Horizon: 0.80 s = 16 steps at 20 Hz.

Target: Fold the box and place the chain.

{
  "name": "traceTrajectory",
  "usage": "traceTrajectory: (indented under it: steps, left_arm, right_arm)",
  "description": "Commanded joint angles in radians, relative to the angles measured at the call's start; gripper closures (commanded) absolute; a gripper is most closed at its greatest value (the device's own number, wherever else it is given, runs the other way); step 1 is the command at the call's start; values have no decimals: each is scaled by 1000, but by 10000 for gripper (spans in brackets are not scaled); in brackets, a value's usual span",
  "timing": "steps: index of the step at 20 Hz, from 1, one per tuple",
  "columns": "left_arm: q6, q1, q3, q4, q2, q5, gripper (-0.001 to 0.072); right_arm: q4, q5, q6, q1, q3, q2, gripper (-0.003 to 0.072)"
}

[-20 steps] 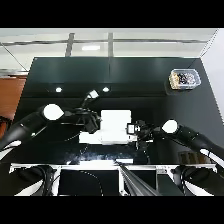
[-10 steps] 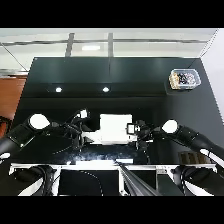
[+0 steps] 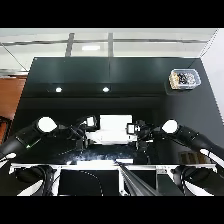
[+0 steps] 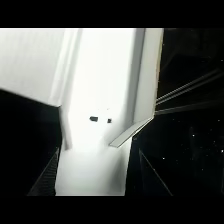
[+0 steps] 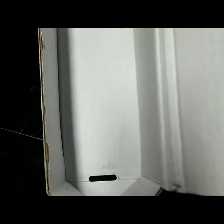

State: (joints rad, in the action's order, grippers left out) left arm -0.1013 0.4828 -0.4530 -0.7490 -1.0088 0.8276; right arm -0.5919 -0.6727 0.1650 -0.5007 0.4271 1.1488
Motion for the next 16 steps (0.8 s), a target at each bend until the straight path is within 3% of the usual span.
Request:
traceTrajectory:
  steps: [1,4,5,6,7,12,14,16]
  left_arm:
    - [17,55,0,-2,-34,-50,149]
    - [17,85,0,-2,-48,-120,159]
    - [17,87,0,-2,-48,-122,257]
    - [17,89,0,-2,-48,-121,403]
    - [17,90,0,-1,-48,-121,441]
    - [17,91,0,64,-49,-124,494]
    - [17,91,0,84,-52,-129,551]
    - [24,91,0,143,-54,-137,551]
  right_arm:
    - [0,0,0,0,0,1,207]
    - [0,0,0,-1,0,1,206]
    - [0,0,0,0,0,1,206]
    - [0,0,0,-1,0,1,206]
    - [0,0,0,-1,0,1,206]
    - [0,0,0,-1,0,1,206]
    - [0,0,0,-1,0,1,206]
    - [0,0,0,-1,0,1,206]
